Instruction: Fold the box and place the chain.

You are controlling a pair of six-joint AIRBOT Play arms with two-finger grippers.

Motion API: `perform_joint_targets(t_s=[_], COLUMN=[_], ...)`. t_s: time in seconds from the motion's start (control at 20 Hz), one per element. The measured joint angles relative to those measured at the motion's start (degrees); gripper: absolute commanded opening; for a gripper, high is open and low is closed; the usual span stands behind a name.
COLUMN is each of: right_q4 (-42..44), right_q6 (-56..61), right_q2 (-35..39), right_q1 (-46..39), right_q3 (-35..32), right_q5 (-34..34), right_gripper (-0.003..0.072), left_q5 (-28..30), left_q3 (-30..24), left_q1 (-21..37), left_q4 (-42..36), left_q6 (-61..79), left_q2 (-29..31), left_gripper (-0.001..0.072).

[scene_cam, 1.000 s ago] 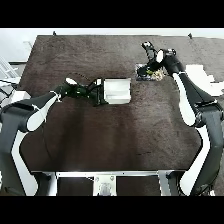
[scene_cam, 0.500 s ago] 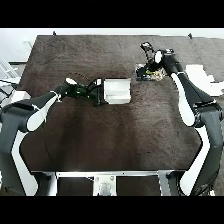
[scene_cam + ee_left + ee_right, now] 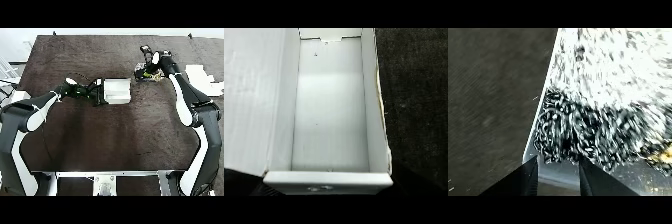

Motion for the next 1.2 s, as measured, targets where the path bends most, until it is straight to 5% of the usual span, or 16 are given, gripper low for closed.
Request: perform_joint_targets(t_s=[0.15, 0.25, 0.4, 0.75, 1.2], right_q4=[0.3, 0.3, -0.4, -2.9, -3.3], right_q6=[0.5, 0.8, 1.0, 0.7, -0.7], right_q2=[-0.2, -0.2, -0.3, 1.4, 13.7], right_q1=[0.3, 0.3, 0.2, 0.0, 0.1], right_q3=[0.0, 0.0, 0.0, 0.0, 0.0], right_q5=[0.2, 0.2, 0.2, 0.7, -1.3], right_gripper=[0.0289, 0.0127, 0.0013, 0.0012, 0.0012], left_q5=[0.0, 0.0, 0.0, 0.0, 0.0], left_q3=[0.0, 0.0, 0.0, 0.0, 0.0], left_q1=[0.0, 0.0, 0.0, 0.0, 0.0], left_q4=[0.0, 0.0, 0.0, 0.0, 0.0], left_q6=[0.0, 0.0, 0.0, 0.0, 0.0], left_q2=[0.0, 0.0, 0.0, 0.0, 0.0], left_gripper=[0.0543, 0.0544, 0.0544, 0.0543, 0.0543])
